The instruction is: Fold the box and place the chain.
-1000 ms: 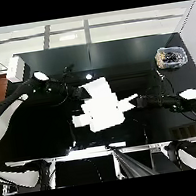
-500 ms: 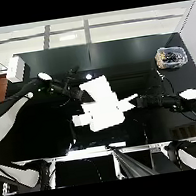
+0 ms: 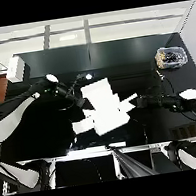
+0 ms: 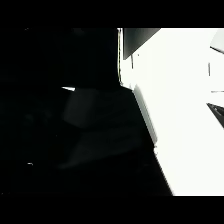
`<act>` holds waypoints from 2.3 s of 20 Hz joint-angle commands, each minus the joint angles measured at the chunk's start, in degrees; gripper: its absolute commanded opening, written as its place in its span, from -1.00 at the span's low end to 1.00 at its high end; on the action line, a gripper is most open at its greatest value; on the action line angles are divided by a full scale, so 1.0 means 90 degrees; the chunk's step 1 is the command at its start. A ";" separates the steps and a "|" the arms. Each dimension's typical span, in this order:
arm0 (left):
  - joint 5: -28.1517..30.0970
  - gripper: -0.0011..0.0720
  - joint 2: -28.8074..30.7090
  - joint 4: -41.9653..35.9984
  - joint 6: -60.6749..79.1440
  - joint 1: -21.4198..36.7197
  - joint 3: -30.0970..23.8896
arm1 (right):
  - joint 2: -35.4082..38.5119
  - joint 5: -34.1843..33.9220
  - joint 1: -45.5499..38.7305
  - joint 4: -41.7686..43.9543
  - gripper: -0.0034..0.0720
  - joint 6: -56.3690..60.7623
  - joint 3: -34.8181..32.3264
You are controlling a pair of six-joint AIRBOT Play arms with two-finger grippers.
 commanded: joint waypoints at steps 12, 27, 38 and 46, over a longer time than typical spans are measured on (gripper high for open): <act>0.2008 -0.91 0.1909 0.0583 0.1435 -0.0760 -0.0823 | 0.0005 0.1460 -0.0384 -0.2863 0.94 -0.0002 0.2251; 0.3825 -0.90 0.1787 0.1707 0.3099 -0.1491 -0.0945 | -0.0027 0.0663 0.1192 -0.2999 0.94 -0.2769 0.1248; 0.3721 -0.90 0.1741 0.1702 0.3096 -0.1491 -0.0947 | -0.0304 0.0000 0.2040 -0.4000 0.94 -0.3368 0.0913; 0.3412 -0.90 0.1537 0.1702 0.3096 -0.1491 -0.0947 | -0.0386 -0.0617 0.2409 -0.3429 0.94 -0.3432 0.0597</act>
